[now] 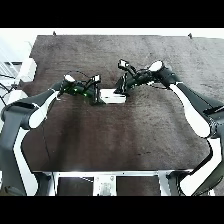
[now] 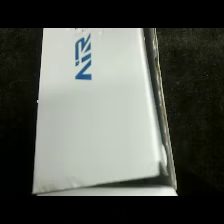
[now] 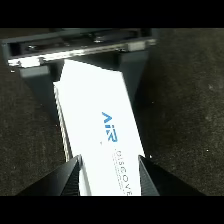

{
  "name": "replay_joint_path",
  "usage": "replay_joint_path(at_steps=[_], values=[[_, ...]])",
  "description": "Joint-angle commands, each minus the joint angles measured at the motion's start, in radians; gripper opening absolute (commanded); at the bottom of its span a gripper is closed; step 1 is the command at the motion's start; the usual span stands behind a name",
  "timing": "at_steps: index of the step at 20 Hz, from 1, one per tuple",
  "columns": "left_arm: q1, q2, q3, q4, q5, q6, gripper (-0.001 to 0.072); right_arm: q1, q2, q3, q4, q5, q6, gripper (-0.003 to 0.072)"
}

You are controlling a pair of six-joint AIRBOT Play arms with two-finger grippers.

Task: Fold the box and place the chain.

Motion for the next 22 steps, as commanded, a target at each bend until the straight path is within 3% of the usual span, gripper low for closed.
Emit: replay_joint_path(at_steps=[1,22], values=[[0.000,0.000,0.000,0.002,-0.002,0.001,0.0393,-0.001,-0.001,0.001,0.000,-0.006,0.000,0.0408],[0.000,0.000,0.000,0.002,-0.002,0.001,0.0393,0.012,-0.001,-0.034,0.000,0.008,0.023,0.0404]])
